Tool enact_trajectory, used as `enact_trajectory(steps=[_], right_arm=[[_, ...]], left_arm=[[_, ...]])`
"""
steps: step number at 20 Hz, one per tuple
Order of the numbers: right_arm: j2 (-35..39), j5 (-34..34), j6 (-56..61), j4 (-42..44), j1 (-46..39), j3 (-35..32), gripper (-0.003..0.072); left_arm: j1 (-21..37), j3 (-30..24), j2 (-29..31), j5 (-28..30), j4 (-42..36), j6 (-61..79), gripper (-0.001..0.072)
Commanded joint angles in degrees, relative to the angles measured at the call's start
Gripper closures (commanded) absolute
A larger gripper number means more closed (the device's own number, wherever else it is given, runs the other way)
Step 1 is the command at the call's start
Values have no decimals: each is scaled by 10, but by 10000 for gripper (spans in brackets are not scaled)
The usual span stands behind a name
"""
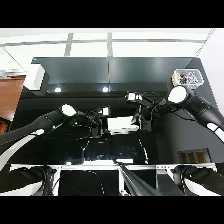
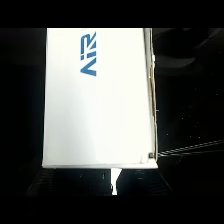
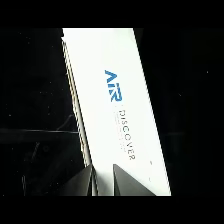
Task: Fold the box and place the chain.
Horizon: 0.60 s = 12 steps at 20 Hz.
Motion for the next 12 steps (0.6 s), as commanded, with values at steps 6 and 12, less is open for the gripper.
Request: enact_trajectory(steps=[6,12], right_arm=[[-1,2,10,1,0,0,537],[-6,-21,22,8,0,-33,537]], left_arm=[[0,0,0,0,0,0,476],[0,0,0,0,0,0,476]])
